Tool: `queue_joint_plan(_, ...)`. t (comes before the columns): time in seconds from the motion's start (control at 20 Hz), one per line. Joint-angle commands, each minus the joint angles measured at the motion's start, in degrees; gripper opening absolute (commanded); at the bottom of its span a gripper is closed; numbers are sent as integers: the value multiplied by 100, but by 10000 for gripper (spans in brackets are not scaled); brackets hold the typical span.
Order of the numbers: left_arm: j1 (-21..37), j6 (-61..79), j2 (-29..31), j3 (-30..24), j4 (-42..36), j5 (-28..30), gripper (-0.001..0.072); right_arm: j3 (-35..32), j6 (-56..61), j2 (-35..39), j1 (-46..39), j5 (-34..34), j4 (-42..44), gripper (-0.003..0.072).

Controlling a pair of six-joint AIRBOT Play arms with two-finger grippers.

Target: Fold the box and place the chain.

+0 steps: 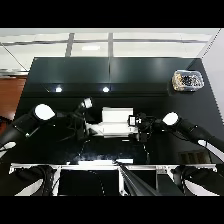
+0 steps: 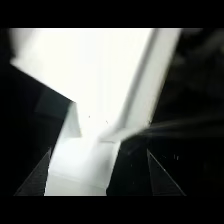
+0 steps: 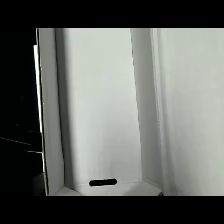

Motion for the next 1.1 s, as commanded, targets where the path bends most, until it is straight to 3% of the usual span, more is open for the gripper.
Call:
queue_joint_plan(0.0,-529,793,-251,-116,483,597,707,0,2,-4,4,-9,0,431)
queue_joint_plan(0.25,-973,496,-549,-105,444,1274,687,0,4,-4,4,-9,0,431)
queue_joint_plan(0.3,-968,437,-549,-103,323,1349,649,0,4,-4,4,-7,0,431)
queue_joint_plan(0.4,-970,404,-549,-103,280,1432,518,0,4,-4,4,-7,0,431)
queue_joint_plan(0.5,-973,411,-549,-103,50,1421,245,0,4,-4,4,-7,0,431)
queue_joint_plan(0.55,-970,409,-549,-103,-94,1427,213,0,7,-4,4,-7,0,431)
queue_joint_plan(0.95,-970,745,-962,-105,-1598,1445,216,0,9,-4,4,-9,0,431)
queue_joint_plan(1.05,-966,793,-997,-103,-1661,1449,216,0,9,-4,4,-9,0,431)
